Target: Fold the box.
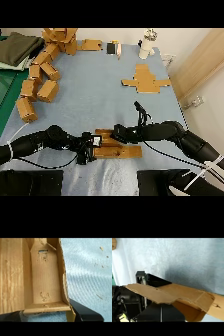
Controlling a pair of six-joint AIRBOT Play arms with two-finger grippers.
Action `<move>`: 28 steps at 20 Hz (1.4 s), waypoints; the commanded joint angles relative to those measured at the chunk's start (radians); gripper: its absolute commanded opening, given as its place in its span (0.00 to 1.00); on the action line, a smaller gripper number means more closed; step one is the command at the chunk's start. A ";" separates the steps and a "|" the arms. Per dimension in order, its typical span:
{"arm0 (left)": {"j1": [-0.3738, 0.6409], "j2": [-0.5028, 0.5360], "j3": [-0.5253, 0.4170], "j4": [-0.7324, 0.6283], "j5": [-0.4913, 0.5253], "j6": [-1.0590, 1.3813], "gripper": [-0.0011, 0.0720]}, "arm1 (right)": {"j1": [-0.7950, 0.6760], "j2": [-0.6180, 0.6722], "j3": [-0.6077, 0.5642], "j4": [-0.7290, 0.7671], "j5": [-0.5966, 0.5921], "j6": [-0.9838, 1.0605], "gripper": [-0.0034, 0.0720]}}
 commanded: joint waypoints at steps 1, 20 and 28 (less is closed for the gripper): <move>0.000 -0.001 0.001 0.000 0.000 0.000 0.85 | -0.005 -0.011 0.004 0.020 0.007 -0.085 0.05; 0.000 -0.001 0.001 0.000 0.000 0.000 0.85 | -0.047 -0.240 0.125 -0.136 -0.042 -0.449 0.05; 0.000 -0.001 0.001 0.000 0.000 0.000 0.85 | -0.046 0.014 0.195 -0.623 -0.419 -0.299 0.05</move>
